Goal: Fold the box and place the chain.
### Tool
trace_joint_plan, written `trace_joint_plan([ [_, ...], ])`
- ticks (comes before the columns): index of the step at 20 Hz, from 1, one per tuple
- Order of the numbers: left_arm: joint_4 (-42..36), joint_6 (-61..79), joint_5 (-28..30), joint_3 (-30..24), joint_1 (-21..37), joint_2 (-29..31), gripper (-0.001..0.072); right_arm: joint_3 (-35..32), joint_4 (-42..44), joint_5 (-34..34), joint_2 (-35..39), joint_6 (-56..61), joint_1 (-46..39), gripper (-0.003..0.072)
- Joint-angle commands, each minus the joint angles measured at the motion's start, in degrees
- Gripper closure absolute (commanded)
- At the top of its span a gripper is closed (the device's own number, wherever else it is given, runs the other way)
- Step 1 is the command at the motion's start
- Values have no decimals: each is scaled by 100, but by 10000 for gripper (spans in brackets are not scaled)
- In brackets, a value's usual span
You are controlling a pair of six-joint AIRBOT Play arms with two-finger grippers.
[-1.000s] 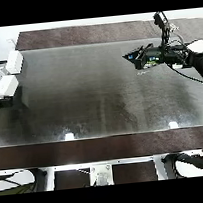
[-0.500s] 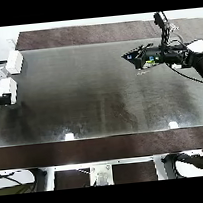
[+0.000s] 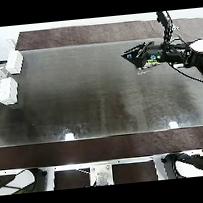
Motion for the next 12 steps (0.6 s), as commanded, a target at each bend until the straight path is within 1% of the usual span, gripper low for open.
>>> trace_joint_plan([
  [1,0,-894,-1091,7,2,844,158,0,109,-57,236,122,-17,664],
  [2,-4,-957,-2044,7,0,1056,536,-4,107,-146,372,234,-17,674],
  [3,-35,-979,-2898,7,-9,1217,690,-42,61,-271,562,317,-17,675],
  [4,-125,-1294,-3440,4,-81,1342,691,-146,15,-463,798,328,-17,676],
  [5,-181,-1539,-3731,-7,-199,1445,693,-317,-52,-756,1075,326,-17,676],
  [6,-199,-1598,-3827,-26,-382,1622,694,-520,-164,-1069,1351,328,-17,676],
  [8,-282,-1626,-3462,-140,-964,2022,695,-1152,-358,-1801,2017,345,-17,677],
  [9,-275,-1641,-3143,-205,-1342,2251,695,-1563,-363,-2229,2393,411,-17,677],
  [11,-282,-1725,-2243,-485,-2109,2673,695,-2426,-367,-2962,3165,402,-13,677],
  [12,-282,-1725,-1659,-732,-2544,2905,695,-2892,-367,-3263,3576,382,-13,678],
])
